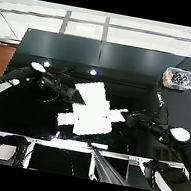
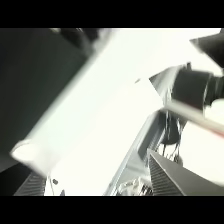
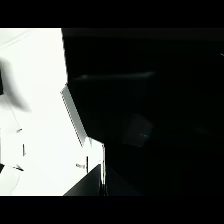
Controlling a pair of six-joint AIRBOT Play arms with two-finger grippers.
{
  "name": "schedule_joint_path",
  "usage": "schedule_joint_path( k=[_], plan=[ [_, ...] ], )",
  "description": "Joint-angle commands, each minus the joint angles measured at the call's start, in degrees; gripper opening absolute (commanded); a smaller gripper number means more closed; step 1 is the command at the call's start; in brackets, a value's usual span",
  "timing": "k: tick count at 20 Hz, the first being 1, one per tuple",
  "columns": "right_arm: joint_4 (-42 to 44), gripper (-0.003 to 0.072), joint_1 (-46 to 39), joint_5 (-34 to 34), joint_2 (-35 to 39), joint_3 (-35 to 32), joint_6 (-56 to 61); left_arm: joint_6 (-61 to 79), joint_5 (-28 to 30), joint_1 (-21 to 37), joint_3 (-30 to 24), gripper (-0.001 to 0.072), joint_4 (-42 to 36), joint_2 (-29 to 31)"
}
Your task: Fold the box and place the chain.
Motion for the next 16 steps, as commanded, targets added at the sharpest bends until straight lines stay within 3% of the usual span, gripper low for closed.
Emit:
schedule_joint_path(
  k=[1,3,7,8,9,10,11,14,16],
  plan=[
    [0.0,0.0014,0.2,-0.7,0.0,0.0,0.2,9.8,-6.6,-2.9,1.3,0.0606,0.2,-2.1],
    [0.0,0.0014,0.2,-0.7,0.0,0.0,0.2,10.0,-8.7,-2.9,2.4,0.0435,2.9,-2.2],
    [-0.6,0.0015,0.2,-0.5,0.0,0.0,0.2,10.3,-7.3,-2.9,5.0,0.0052,7.6,-2.2],
    [-0.6,0.0017,0.2,-0.5,0.0,0.0,0.2,10.3,-7.3,-2.9,5.5,0.003,8.6,-2.2],
    [-0.6,0.0143,0.2,-0.5,0.0,0.0,0.3,10.3,-7.3,-2.9,6.0,0.003,9.2,-2.2],
    [-0.6,0.0486,0.2,-0.7,0.0,0.0,0.5,10.2,-7.4,-2.9,6.4,0.0029,9.6,-2.1],
    [-1.1,0.0709,0.2,-0.4,0.1,0.6,0.4,10.2,-7.8,-2.9,6.8,0.0029,9.8,-2.1],
    [-9.9,0.0708,-1.2,7.7,0.1,6.2,0.5,8.7,-11.4,-3.5,6.6,0.0026,10.0,-0.3],
    [-20.2,0.0707,-3.5,18.9,0.1,11.7,0.5,10.0,-6.2,-5.7,2.9,0.0026,10.0,4.0]
  ],
)
